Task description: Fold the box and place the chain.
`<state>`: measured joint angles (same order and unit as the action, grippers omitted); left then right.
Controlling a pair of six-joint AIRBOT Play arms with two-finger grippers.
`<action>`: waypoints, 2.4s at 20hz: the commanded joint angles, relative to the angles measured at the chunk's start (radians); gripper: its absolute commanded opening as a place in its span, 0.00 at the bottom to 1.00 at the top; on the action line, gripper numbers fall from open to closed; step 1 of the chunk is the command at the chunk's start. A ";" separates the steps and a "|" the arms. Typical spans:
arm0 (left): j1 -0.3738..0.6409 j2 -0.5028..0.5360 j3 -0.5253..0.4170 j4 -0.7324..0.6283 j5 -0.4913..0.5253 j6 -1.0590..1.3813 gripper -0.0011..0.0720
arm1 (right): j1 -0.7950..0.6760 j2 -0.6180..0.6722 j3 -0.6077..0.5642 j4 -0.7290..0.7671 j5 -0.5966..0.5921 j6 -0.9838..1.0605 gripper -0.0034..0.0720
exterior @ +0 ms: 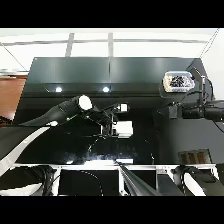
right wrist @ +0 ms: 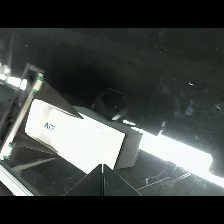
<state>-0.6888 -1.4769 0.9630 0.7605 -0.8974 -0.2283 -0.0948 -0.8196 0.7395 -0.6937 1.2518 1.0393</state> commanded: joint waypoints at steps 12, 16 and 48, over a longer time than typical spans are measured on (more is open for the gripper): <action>-0.097 -0.018 0.000 0.230 0.117 -0.177 0.39 | -0.001 0.000 0.000 0.000 0.000 0.000 0.06; 0.002 0.025 0.001 0.226 0.042 -0.242 0.39 | -0.001 0.000 0.000 0.000 0.000 0.000 0.06; 0.983 -0.682 1.055 0.558 -0.013 -0.913 0.42 | 0.000 0.000 0.000 0.144 -0.117 0.045 0.06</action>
<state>0.2653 -2.1170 1.9812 1.3159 -0.8528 -1.0645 -0.0948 -0.8196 0.7395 -0.5499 1.1648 1.0801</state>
